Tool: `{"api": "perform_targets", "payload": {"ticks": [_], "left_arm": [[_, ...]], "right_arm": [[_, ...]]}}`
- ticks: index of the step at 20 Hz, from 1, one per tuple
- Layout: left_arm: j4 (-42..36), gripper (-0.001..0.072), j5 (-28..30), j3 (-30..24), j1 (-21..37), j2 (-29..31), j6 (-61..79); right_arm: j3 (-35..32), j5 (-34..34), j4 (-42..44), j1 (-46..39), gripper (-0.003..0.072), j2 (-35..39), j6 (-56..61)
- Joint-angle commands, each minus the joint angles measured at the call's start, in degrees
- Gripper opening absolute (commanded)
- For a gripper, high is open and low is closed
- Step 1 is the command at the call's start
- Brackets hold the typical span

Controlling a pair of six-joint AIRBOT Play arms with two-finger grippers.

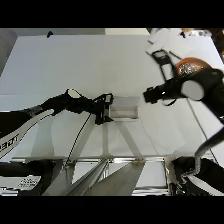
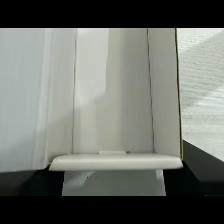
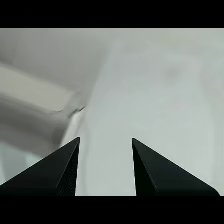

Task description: Fold the box and place the chain.

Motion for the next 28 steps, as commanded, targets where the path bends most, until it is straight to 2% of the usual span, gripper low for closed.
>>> {"api": "perform_targets", "payload": {"ticks": [1,3,7,9,11,12,18,28], "left_arm": [[0.0,0.0206,0.02,0.02,0.02,0.04,0.02],[0.0,0.0206,0.02,0.02,0.02,0.04,0.02],[0.0,0.0206,0.02,0.02,0.02,0.04,0.02],[0.0,0.0206,0.02,0.02,0.02,0.04,0.02],[0.0,0.0206,0.02,0.02,0.02,0.04,0.02],[0.0,0.0206,0.02,0.02,0.02,0.04,0.02],[0.0,0.0206,0.02,0.02,0.02,0.04,0.02],[0.0,0.0206,0.02,0.02,0.02,0.04,0.02]], "right_arm": [[3.5,-5.81,0.26,-15.32,0.0259,0.72,-7.02],[7.08,-9.25,1.92,-24.55,0.0237,-5.07,-10.8],[17.46,-8.98,1.79,-37.09,0.0219,-22.51,-13.35],[21.68,-8.0,2.25,-40.11,0.0217,-29.49,-13.2],[25.29,-5.88,4.2,-41.09,0.0172,-35.19,-13.2],[26.16,-6.12,4.5,-41.09,0.0172,-37.07,-13.2],[27.41,-7.3,4.61,-41.09,0.0171,-43.69,-12.46],[27.41,-7.98,4.68,-41.11,0.0172,-45.86,-9.92]]}}
